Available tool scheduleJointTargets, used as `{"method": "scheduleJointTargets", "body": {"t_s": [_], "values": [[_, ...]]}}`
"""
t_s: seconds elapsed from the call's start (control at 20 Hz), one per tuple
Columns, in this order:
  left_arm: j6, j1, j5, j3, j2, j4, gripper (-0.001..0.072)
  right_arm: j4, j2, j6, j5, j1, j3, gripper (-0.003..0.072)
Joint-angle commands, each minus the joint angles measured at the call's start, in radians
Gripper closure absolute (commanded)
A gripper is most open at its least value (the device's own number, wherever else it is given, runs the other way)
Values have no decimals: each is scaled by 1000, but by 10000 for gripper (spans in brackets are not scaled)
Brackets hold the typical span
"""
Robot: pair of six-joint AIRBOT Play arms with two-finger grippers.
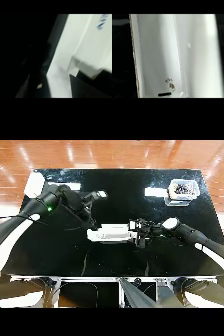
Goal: Fold the box and place the chain.
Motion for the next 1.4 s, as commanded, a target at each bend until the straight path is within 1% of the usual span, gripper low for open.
{"method": "scheduleJointTargets", "body": {"t_s": [0.0, 0.05, 0.1, 0.15, 0.25, 0.3, 0.35, 0.4, 0.45, 0.5, 0.55, 0.6, 0.65, 0.7, 0.75, 0.85, 1.0, 1.05, 1.1, 1.15, 1.2, 1.25, 1.35], "values": [[-292, 82, 209, 77, 2, 120, 114, 2, 0, 3, -2, 1, 0, 138], [-348, 111, 249, 76, 6, 88, 168, 2, 0, 3, -2, 1, 0, 138], [-362, 136, 279, 68, 15, 33, 177, 2, 0, 3, -2, 1, 0, 138], [-371, 153, 284, 53, 31, -19, 177, 2, 0, 3, -2, 1, 0, 138], [-381, 162, 253, 0, 92, -64, 177, 2, 0, 3, -3, 1, 0, 138], [-393, 157, 228, -35, 133, -70, 177, 2, 0, 3, -3, 1, 0, 137], [-403, 149, 179, -85, 186, -100, 176, 2, 0, 3, -3, 1, 0, 137], [-399, 142, 113, -142, 239, -182, 165, 2, 0, 3, -3, 1, 0, 137], [-371, 125, 40, -212, 295, -299, 148, 2, 0, 3, -3, 1, 0, 137], [-337, 98, -11, -274, 336, -394, 149, 2, 0, 3, -3, 1, 0, 137], [-319, 56, -47, -333, 364, -458, 155, 2, 0, 3, -3, 1, 0, 138], [-318, 12, -68, -375, 374, -470, 245, 2, 0, 3, -3, 1, 0, 138], [-278, -39, -69, -409, 374, -470, 521, 2, 0, 3, -3, 1, 0, 138], [-238, -87, -78, -433, 374, -471, 679, 2, 0, 3, -3, 1, 0, 138], [-208, -137, -114, -453, 375, -473, 685, 2, 0, 3, -3, 1, 0, 138], [-192, -228, -272, -480, 383, -464, 685, 2, 0, 3, -3, 1, 0, 138], [-86, -373, -650, -505, 391, -441, 685, 2, 0, 3, -3, 1, 0, 138], [-80, -412, -796, -517, 390, -420, 685, 2, 0, 3, -3, 1, 0, 138], [-80, -434, -921, -527, 390, -408, 685, 2, 0, 3, -3, 1, 0, 138], [-82, -441, -1016, -536, 390, -408, 685, 2, 0, 3, -3, 1, 0, 138], [-87, -440, -1088, -545, 390, -408, 685, 2, 0, 3, -3, 1, 0, 138], [-88, -435, -1135, -554, 389, -408, 685, 2, 0, 3, -3, 1, 0, 138], [-92, -420, -1171, -558, 377, -409, 685, 2, 0, 3, -3, 1, 0, 138]]}}
